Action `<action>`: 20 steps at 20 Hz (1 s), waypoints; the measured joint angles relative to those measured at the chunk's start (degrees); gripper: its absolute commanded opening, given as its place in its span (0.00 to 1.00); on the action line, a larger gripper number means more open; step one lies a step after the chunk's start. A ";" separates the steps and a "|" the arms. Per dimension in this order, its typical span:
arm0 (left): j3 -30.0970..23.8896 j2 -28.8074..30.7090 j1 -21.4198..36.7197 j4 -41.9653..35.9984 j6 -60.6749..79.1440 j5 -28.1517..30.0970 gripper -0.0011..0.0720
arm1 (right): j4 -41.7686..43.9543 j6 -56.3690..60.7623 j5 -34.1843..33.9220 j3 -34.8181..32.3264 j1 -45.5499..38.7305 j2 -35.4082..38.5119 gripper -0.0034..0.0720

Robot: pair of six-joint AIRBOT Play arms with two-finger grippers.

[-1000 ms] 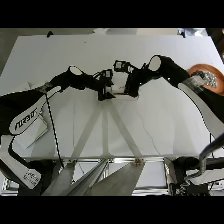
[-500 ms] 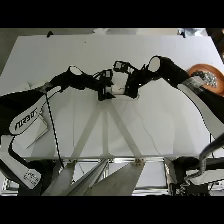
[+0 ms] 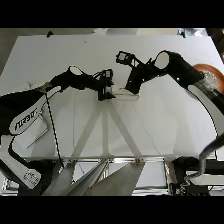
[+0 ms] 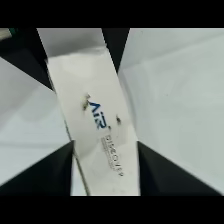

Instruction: Fold the box and place the chain.

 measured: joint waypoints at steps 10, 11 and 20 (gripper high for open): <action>0.00 0.00 0.00 0.00 -0.02 0.00 0.59 | 15.58 23.63 -8.07 -2.82 0.00 -0.63 0.05; 0.00 0.00 0.00 0.00 -0.02 0.00 0.59 | 17.00 24.92 -8.50 -2.99 0.00 -1.53 0.05; 0.00 0.00 0.00 0.00 -0.07 -0.02 0.59 | 21.81 28.70 -7.93 -3.63 1.22 -7.78 0.05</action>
